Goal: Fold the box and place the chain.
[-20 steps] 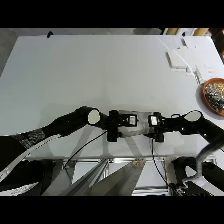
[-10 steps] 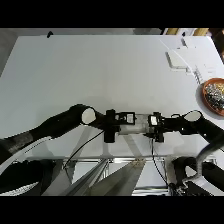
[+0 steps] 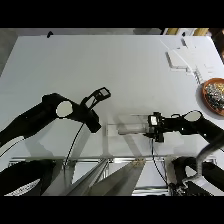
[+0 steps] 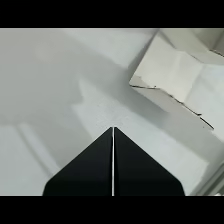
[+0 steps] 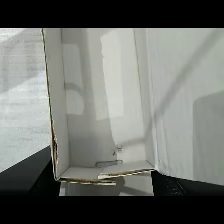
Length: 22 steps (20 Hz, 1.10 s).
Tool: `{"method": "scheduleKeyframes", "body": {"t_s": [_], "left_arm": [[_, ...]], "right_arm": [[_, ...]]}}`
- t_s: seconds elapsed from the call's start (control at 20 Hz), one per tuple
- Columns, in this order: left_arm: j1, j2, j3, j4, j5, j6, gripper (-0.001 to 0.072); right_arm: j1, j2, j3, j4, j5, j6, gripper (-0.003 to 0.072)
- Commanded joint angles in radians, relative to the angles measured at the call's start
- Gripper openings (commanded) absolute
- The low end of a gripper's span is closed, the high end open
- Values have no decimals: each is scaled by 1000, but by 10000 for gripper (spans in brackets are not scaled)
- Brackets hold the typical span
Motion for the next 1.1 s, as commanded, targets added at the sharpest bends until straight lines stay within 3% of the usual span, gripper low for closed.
{"method": "scheduleKeyframes", "body": {"t_s": [0.0,0.35,0.8,1.05], "left_arm": [[29,-39,-91,-172,103,-199,2],[-13,-195,-108,-368,153,-199,1],[-23,-93,-100,-447,191,-198,12],[-60,-93,-67,-470,220,-198,162]], "right_arm": [[0,0,1,0,1,0,408],[0,0,1,0,1,0,408],[0,0,1,0,1,0,408],[0,0,1,0,1,0,408]]}}
